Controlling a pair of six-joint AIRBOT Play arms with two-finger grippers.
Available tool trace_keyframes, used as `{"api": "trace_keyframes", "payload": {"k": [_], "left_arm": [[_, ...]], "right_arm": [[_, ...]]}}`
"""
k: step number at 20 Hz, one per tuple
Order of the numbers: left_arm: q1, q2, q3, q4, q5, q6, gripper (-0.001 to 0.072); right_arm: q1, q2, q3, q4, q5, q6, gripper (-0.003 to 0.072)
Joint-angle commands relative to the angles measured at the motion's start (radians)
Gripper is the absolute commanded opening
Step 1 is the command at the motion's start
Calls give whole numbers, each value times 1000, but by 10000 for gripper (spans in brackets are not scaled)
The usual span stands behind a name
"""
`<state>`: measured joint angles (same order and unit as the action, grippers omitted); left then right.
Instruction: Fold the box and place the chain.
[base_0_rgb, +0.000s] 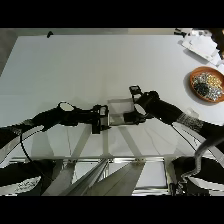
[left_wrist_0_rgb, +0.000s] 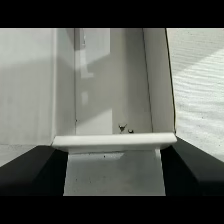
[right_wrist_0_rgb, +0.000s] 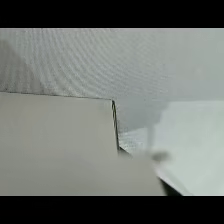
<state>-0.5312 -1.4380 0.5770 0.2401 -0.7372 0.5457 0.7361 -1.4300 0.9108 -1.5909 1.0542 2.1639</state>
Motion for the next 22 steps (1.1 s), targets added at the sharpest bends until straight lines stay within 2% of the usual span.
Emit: {"api": "trace_keyframes", "payload": {"k": [1,2,5,7,8,12,13,14,16,17,22], "left_arm": [[0,0,0,0,0,0,456],[0,0,0,0,0,0,456],[0,1,0,0,0,0,456],[0,1,0,0,1,0,456],[0,1,0,0,0,0,456],[0,0,0,0,0,0,456],[0,1,0,0,0,0,456],[0,0,0,0,0,0,456],[0,1,0,0,0,0,456],[0,1,0,0,0,0,456],[0,1,0,0,0,0,456]], "right_arm": [[0,-4,1,2,3,11,258],[1,-4,1,1,3,13,339],[13,-4,1,-2,9,57,320],[21,-4,0,-2,-2,57,100],[21,-4,0,-3,0,57,33],[21,-4,0,-8,8,53,18],[21,-3,0,-8,9,53,36],[21,-2,0,-8,9,53,152],[20,12,0,-10,8,-2,455],[20,27,0,-10,8,-44,490],[17,187,0,-48,19,-151,492]]}}
